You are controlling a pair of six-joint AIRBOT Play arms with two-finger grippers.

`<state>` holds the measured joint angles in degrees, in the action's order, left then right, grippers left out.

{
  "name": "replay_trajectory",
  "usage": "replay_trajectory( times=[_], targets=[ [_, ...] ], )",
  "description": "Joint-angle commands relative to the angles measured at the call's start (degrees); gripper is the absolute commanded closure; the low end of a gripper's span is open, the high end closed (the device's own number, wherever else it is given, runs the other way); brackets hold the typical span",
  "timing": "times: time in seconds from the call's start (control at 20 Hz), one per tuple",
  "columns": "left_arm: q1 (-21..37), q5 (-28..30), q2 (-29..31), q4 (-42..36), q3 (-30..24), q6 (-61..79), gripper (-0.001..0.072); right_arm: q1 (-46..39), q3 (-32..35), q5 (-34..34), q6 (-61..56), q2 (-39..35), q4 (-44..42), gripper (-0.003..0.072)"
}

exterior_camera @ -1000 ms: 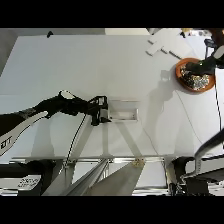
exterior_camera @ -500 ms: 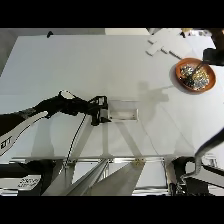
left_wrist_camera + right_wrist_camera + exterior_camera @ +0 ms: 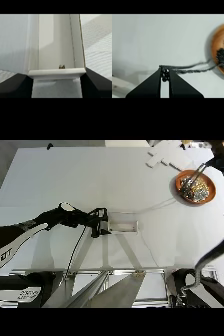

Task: Fold the box and place the chain.

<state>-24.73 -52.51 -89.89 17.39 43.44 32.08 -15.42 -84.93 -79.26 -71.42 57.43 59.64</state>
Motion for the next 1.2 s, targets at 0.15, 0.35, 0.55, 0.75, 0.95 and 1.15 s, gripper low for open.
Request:
replay_trajectory(
  times=[0.15, 0.35, 0.55, 0.75, 0.95, 1.15],
  targets=[
    [0.00, 0.00, 0.02, 0.02, 0.02, 0.02, 0.0641, 5.38, 0.02, -4.59, 1.86, -7.08, -8.46, 0.0670],
    [0.00, 0.00, 0.02, 0.02, 0.02, 0.02, 0.0641, 14.86, 0.02, -7.58, 2.54, -7.69, -8.44, 0.0670],
    [0.00, 0.00, 0.02, 0.02, 0.02, 0.02, 0.0641, 21.18, 0.02, -7.30, 2.51, -7.69, -8.46, 0.0670],
    [0.00, 0.00, 0.02, 0.02, 0.02, 0.02, 0.0641, 24.28, 0.02, -5.01, 2.49, -7.69, -8.81, 0.0670],
    [0.00, 0.00, 0.02, 0.02, 0.02, 0.02, 0.0641, 27.06, 0.04, -5.33, 2.47, -7.69, -9.11, 0.0670],
    [0.00, 0.02, 0.02, 0.02, 0.02, 0.02, 0.0641, 29.03, 0.55, -5.33, 2.51, -7.65, -8.96, 0.0670]
  ],
)
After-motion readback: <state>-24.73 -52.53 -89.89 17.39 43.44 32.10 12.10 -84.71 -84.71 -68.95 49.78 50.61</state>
